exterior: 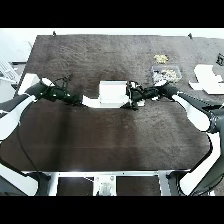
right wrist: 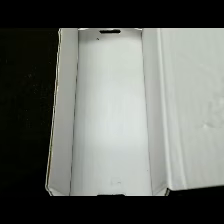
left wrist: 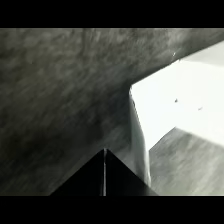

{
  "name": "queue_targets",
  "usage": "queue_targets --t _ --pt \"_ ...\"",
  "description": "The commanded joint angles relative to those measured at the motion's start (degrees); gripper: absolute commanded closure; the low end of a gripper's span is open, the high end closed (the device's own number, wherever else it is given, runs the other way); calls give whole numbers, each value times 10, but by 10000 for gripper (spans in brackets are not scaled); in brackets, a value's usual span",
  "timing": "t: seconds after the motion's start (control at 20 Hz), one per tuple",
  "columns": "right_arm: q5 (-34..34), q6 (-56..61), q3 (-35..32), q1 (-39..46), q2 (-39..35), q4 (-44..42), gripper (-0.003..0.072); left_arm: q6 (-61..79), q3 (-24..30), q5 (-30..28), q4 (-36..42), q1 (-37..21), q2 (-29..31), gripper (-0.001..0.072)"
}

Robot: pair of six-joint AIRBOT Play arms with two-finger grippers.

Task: Fold the box and place the chain.

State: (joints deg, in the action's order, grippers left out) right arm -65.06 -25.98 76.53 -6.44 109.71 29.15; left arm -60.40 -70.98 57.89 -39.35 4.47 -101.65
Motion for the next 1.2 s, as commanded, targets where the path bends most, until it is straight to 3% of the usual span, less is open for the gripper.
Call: queue_targets --t 0.0,0.2,0.25,0.3,0.35,0.4,0.45,1.15 --pt "0 0 0 0 0 0 101 34 0 -1 78 11 -9 692" --pt "0 0 0 0 0 0 101 60 0 27 117 11 -9 690" --pt "0 0 0 0 0 0 101 68 0 27 134 11 -9 658" --pt "0 0 0 0 0 0 102 69 0 26 149 10 -9 316" --pt "0 0 0 0 0 0 101 74 -1 28 157 10 -7 183" --pt "0 0 0 0 0 0 101 90 -1 35 158 10 -6 326" --pt "0 0 0 0 0 0 101 95 0 44 158 10 -6 420" --pt "0 0 0 0 0 0 101 110 0 62 202 10 -6 421"
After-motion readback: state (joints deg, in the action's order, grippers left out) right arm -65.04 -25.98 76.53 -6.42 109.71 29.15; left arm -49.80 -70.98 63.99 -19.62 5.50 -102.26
